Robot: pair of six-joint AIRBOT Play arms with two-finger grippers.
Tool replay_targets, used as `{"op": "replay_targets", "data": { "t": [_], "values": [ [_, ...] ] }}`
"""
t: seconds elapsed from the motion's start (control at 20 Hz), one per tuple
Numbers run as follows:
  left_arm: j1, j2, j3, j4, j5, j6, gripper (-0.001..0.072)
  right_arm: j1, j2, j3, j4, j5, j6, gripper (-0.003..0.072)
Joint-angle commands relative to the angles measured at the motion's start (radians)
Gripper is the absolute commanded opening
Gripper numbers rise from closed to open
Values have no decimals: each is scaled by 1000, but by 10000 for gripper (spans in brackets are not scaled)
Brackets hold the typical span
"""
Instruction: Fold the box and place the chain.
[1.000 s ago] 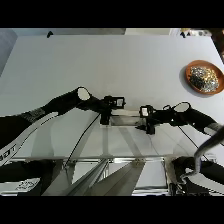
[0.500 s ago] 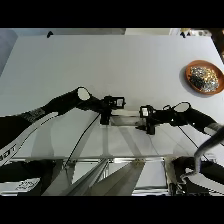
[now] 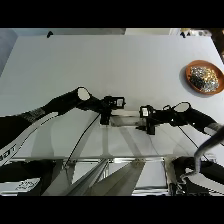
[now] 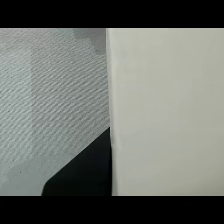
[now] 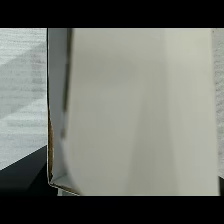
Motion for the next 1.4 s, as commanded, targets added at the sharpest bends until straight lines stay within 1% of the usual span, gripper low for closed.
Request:
{"op": "replay_targets", "data": {
  "t": [0.0,0.05,0.15,0.2,0.25,0.3,0.35,0.4,0.45,0.55,0.75,0.85,1.0,1.05,1.15,1.2,1.25,1.3,1.35],
  "values": [
    [-1,-1,0,0,1,0,12,1,1,0,0,1,0,459],
    [-1,-1,0,0,1,0,12,1,1,0,0,1,0,459],
    [-1,0,0,0,-34,-3,12,1,1,0,0,1,0,459],
    [-1,-1,0,1,-33,10,12,1,1,-1,0,1,0,459],
    [-1,0,0,0,-14,11,28,1,1,0,0,1,0,459],
    [2,2,0,2,-5,11,187,1,1,-1,0,0,0,459],
    [2,4,0,7,5,7,410,1,1,0,0,0,0,459],
    [2,10,0,12,14,-1,577,1,1,0,0,0,0,459],
    [2,19,0,21,16,-4,591,1,1,0,0,0,0,459],
    [2,48,0,89,17,-31,591,1,1,0,0,0,0,459],
    [2,132,0,339,3,-232,591,1,1,0,0,0,0,459],
    [2,182,0,413,-35,-330,591,1,1,0,0,0,0,459],
    [2,269,0,425,-110,-387,588,1,1,0,0,0,0,459],
    [2,302,0,427,-134,-407,557,1,1,0,0,0,0,459],
    [2,375,0,427,-181,-439,453,1,1,0,0,0,0,459],
    [1,408,0,426,-200,-456,328,1,1,0,0,0,0,459],
    [-1,441,0,425,-225,-457,139,1,1,0,0,0,0,459],
    [-1,467,0,417,-249,-457,0,1,1,0,0,0,0,459],
    [-1,485,0,398,-271,-457,6,1,1,0,0,0,0,459]
  ]
}}
